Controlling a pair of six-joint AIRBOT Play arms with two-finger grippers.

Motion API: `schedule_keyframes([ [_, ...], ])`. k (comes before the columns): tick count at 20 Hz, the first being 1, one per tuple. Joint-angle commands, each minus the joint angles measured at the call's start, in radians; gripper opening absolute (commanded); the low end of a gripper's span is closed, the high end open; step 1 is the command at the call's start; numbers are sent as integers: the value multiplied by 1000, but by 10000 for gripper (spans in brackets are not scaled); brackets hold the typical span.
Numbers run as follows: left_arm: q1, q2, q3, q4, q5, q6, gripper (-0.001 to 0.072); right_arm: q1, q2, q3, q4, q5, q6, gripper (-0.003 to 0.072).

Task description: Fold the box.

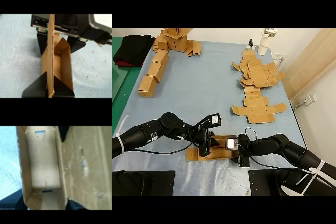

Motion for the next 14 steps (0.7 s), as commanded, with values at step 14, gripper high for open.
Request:
schedule_keyframes([
  [14,28,-22,-9,-18,-32,6,13,16,-2,0,-4,8,1,586],
])
